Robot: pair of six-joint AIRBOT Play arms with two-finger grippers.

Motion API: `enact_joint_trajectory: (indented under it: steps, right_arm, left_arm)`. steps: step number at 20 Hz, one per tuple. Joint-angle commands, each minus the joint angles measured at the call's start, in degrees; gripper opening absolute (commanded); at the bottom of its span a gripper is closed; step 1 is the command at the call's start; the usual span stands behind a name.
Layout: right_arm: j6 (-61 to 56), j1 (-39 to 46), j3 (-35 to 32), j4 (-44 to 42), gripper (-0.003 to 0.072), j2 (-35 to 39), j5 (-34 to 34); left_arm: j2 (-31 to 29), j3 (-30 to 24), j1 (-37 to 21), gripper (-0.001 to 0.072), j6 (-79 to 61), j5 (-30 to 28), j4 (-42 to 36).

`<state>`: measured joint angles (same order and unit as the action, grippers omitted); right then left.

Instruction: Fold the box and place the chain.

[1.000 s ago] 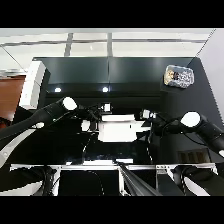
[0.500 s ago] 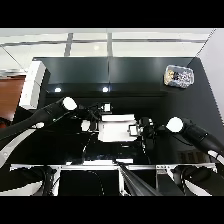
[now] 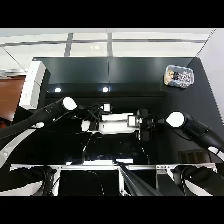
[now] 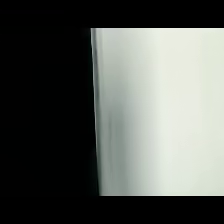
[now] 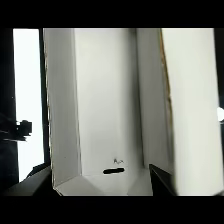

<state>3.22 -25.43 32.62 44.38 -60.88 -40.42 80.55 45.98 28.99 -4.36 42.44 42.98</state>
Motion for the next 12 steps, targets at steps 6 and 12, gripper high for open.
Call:
enact_joint_trajectory:
  steps: [6, 12]
  right_arm:
    - [0.0, 1.9, 1.0, 0.0, 0.0657, 0.0, 1.2]
    - [0.0, 1.9, 1.0, -1.5, 0.0657, 0.0, 3.6]
  left_arm:
    - [0.0, 0.1, 0.0, 0.0026, -0.2, 0.0, 0.0]
    - [0.0, 0.1, 0.0, 0.0026, -0.2, 0.0, 0.0]
